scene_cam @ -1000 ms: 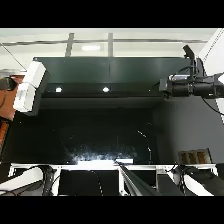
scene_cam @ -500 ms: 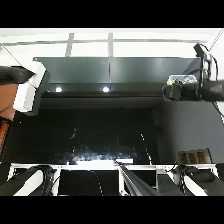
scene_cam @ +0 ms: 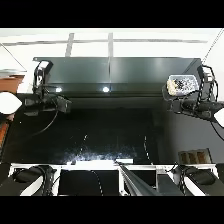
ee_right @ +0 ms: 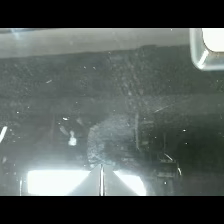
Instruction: Fold the box and place the chain.
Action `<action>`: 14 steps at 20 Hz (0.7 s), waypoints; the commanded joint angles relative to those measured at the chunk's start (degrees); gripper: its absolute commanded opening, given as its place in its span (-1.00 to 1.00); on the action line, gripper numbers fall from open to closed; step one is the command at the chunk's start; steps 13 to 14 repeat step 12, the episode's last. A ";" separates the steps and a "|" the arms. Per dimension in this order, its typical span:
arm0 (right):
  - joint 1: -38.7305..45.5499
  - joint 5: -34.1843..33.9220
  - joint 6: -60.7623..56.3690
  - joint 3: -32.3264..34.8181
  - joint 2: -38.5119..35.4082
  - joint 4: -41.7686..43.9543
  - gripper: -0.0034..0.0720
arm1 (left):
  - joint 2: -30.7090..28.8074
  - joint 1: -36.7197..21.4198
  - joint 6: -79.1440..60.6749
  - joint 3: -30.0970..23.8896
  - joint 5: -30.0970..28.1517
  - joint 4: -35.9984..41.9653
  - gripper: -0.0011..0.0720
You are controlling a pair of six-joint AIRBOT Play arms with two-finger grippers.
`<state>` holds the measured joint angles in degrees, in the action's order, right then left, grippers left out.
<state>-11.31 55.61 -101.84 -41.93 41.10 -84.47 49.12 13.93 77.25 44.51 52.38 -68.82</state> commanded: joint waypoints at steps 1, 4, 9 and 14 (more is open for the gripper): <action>-0.22 -0.59 -0.81 0.66 -0.33 -1.11 -0.85 | -1.86 1.40 1.25 -3.98 -2.84 0.42 -0.90; -0.22 -0.59 -0.81 0.66 -0.33 -1.11 -0.85 | -1.84 1.40 1.20 -3.91 -2.97 0.15 -0.90; -0.22 -0.59 -0.81 0.66 -0.33 -1.11 -0.85 | -1.75 1.42 1.20 -2.36 -6.78 -3.65 -0.90; -0.22 -0.59 -0.81 0.66 -0.33 -1.09 -0.85 | -1.73 1.40 1.22 -2.34 -7.26 -3.65 -0.90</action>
